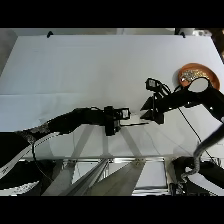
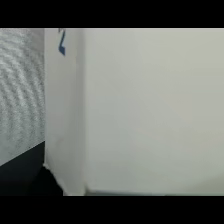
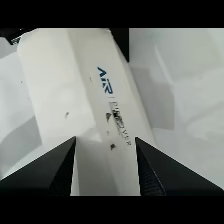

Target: Fold the box and place the chain.

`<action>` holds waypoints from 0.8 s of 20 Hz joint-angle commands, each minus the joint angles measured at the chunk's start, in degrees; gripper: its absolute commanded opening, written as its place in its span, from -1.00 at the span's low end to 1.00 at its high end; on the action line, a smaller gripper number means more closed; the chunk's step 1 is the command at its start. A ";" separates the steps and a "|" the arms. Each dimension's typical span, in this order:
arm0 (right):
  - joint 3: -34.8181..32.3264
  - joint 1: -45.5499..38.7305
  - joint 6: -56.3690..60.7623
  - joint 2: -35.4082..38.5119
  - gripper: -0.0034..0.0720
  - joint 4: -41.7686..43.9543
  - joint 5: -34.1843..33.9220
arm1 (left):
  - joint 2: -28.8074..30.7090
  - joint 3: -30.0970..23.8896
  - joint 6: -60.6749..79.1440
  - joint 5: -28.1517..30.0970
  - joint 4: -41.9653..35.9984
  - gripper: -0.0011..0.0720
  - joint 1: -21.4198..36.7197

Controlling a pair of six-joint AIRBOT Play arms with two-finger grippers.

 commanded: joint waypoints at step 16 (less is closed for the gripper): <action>-7.26 0.07 -4.33 5.29 -0.50 -0.13 -7.69 | 0.04 0.00 0.00 0.02 0.02 -0.55 0.02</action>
